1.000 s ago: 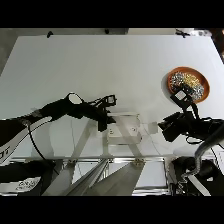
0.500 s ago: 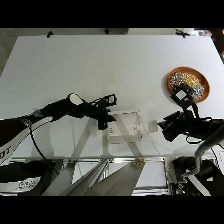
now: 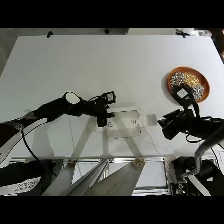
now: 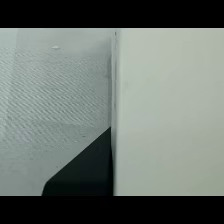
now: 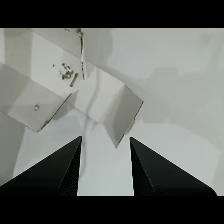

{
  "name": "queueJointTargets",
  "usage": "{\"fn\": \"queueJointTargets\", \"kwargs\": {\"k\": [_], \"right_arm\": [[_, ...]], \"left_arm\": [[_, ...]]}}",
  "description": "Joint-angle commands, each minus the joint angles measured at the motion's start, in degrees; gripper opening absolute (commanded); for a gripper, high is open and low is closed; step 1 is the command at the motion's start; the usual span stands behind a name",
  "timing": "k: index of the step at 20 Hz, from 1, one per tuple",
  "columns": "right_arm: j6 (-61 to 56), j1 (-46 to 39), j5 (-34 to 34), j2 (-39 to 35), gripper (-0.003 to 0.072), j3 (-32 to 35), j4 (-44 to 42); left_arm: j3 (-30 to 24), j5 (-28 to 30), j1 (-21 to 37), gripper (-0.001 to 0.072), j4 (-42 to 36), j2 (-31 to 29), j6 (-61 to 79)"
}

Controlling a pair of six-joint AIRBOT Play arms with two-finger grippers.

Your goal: Fold the box and place the chain.

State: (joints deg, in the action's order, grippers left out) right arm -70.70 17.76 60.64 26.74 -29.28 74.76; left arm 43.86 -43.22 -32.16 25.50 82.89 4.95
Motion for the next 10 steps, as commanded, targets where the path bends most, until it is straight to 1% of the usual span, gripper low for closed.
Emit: {"fn": "queueJointTargets", "kwargs": {"k": [1, 5, 6, 7, 9, 10], "right_arm": [[0.02, -0.02, -1.46, -0.04, 0.0340, -0.04, 0.00], [0.02, -0.02, -1.57, -0.04, 0.0340, -0.04, 0.00], [0.02, -0.02, -1.55, -0.04, 0.0340, -0.04, 0.00], [0.02, -0.02, -1.55, -0.04, 0.0340, -0.04, 0.00], [0.02, -0.02, -1.55, -0.04, 0.0340, -0.04, 0.00], [0.02, -0.02, -1.55, -0.04, 0.0340, -0.04, 0.00]], "left_arm": [[0.02, 0.13, 0.00, 0.0002, -0.15, -0.48, -0.04], [0.02, -1.88, -0.02, 0.0013, 1.38, -0.46, -0.02], [0.02, -2.80, -0.02, 0.0041, 2.71, -0.46, -0.02], [0.02, -3.93, -0.02, 0.0086, 4.02, -0.46, -0.02], [0.02, -6.03, -0.02, 0.0094, 5.44, -0.46, -0.02], [0.02, -6.95, -0.02, 0.0116, 5.44, -0.46, -0.02]]}}
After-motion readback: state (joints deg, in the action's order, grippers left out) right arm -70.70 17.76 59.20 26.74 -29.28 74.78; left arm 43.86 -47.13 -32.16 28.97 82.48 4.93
